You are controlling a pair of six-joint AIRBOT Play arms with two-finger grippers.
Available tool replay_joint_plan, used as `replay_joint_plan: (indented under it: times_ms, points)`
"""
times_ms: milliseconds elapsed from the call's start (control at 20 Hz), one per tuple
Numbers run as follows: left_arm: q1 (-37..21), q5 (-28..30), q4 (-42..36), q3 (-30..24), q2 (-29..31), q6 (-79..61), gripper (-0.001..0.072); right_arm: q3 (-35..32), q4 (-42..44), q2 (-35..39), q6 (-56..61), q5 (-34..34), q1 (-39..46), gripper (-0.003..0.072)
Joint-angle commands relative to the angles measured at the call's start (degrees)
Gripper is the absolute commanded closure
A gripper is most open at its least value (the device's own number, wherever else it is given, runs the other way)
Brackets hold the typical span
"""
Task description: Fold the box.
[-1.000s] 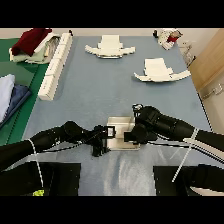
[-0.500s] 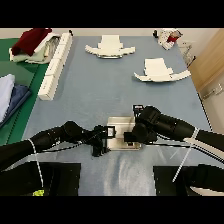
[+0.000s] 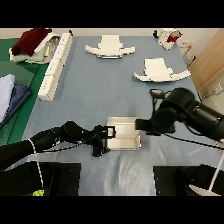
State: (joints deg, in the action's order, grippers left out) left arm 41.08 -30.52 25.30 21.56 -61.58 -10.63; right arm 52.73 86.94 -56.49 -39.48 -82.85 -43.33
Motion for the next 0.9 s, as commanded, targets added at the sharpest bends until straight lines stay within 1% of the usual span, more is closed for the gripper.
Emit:
replay_joint_plan:
  times_ms: [0,100,150,200,250,300,350,400,450,500,600,750,850]
  points:
    - [0.0,0.0,0.0,0.0,0.0,0.0,0.0429,-1.8,-3.1,3.2,-7.2,-2.1,13.2,0.0682]
    - [0.0,0.0,0.0,0.0,0.0,0.0,0.0429,-4.0,8.9,-0.1,-20.7,7.1,24.9,0.0682]
    - [0.0,0.0,0.0,0.0,0.0,0.0,0.0429,-4.7,16.7,-2.8,-27.8,11.1,29.8,0.0682]
    - [0.0,0.0,0.0,0.0,0.0,0.0,0.0429,-4.7,26.4,-6.4,-35.9,13.4,34.4,0.0682]
    - [0.0,0.0,0.0,0.0,0.0,0.0,0.0429,-4.7,35.8,-10.2,-43.7,14.1,38.0,0.0682]
    - [0.0,0.0,0.0,0.0,0.0,0.0,0.0429,-4.6,46.2,-14.6,-52.3,13.3,41.1,0.0683]
    - [0.0,0.1,0.0,0.0,0.0,0.0,0.0429,-3.9,54.0,-18.8,-59.1,10.5,43.0,0.0683]
    - [0.0,0.0,0.0,0.0,0.0,0.0,0.0429,-2.4,59.2,-23.5,-63.8,6.4,43.8,0.0683]
    - [0.0,0.0,0.0,0.0,0.0,0.0,0.0429,-0.4,60.5,-28.0,-66.0,2.6,43.5,0.0684]
    - [0.0,0.0,0.0,0.0,0.0,0.0,0.0429,1.5,60.6,-31.4,-67.7,0.1,42.8,0.0684]
    - [0.0,0.0,0.0,0.0,0.0,0.0,0.0429,4.0,60.7,-35.8,-71.0,-2.5,40.7,0.0684]
    - [0.0,0.0,0.0,0.0,0.0,0.0,0.0429,5.0,60.7,-36.6,-77.6,-5.3,36.4,0.0684]
    - [0.0,0.0,0.0,0.0,0.0,0.0,0.0429,5.0,60.4,-36.4,-80.5,-10.1,33.3,0.0685]
